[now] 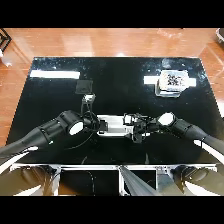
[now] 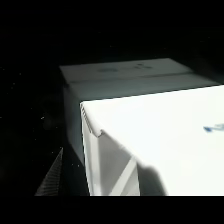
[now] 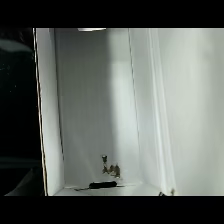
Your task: Fold the box and place the chain.
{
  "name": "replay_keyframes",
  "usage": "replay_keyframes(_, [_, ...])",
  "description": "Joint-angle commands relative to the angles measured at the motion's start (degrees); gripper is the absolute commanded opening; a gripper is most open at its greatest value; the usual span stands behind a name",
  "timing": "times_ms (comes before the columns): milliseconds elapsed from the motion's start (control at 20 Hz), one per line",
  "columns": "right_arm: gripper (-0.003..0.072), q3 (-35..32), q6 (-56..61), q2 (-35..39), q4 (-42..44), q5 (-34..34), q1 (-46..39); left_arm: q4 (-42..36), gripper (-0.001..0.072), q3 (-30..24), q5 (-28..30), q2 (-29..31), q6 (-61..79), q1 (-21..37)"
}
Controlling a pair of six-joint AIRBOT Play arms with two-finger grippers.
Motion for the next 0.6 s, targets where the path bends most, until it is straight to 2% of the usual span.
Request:
replay_keyframes(0, [0.0415,0.0,0.0,0.0,0.1,0.0,0.0,3.1,0.0553,5.2,-6.7,-4.4,-2.7,-2.2])
replay_keyframes(150, [0.0415,0.0,0.0,0.0,0.1,0.0,0.0,6.4,0.0551,9.3,-10.8,-8.1,-6.6,-3.9])
replay_keyframes(250, [0.0415,0.0,0.0,0.0,0.0,0.0,0.0,7.6,0.0438,10.6,-12.5,-9.5,-7.4,-4.3])
replay_keyframes(550, [0.0415,0.0,0.0,0.0,0.0,0.0,0.0,7.8,0.0431,11.9,-15.1,-11.0,-7.9,-4.3])
